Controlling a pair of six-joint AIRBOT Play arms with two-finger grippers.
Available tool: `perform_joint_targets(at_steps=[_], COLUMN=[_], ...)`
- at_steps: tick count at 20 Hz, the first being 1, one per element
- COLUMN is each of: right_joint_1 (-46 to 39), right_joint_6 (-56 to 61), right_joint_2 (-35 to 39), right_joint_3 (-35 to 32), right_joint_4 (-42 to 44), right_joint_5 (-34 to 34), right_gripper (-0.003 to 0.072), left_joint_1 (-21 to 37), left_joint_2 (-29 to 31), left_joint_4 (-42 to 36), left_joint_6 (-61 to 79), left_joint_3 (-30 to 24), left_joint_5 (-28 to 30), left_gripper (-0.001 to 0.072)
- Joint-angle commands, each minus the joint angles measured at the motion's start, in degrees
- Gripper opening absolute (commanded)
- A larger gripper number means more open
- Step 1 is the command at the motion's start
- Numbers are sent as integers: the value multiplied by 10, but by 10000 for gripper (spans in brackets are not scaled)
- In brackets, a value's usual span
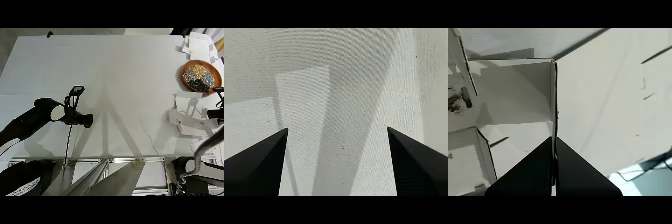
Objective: Fold the box and place the chain.
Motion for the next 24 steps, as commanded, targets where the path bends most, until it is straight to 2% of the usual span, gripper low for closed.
perform_joint_targets(at_steps=[1, 4, 6, 13, 16, 21, 24], right_joint_1=[0, 2, 20, 157, 242, 372, 426], right_joint_6=[-41, -86, -96, -135, -135, -130, -130], right_joint_2=[29, 72, 117, 319, 369, 370, 369], right_joint_3=[0, -9, -42, -229, -273, -282, -282], right_joint_4=[148, 285, 336, 495, 504, 504, 504], right_joint_5=[5, 3, -23, -172, -207, -282, -304], right_gripper=[14, 14, 14, 14, 14, 14, 15], left_joint_1=[0, 0, 0, 1, 0, 0, 0], left_joint_2=[0, 0, 0, 0, 0, 0, 0], left_joint_4=[0, 0, 0, 0, 0, 0, 0], left_joint_6=[0, 0, 0, 0, 0, 0, 0], left_joint_3=[0, 0, 0, 0, 0, 0, 0], left_joint_5=[0, 0, 0, -3, -4, -2, 29], left_gripper=[694, 694, 694, 694, 694, 694, 694])
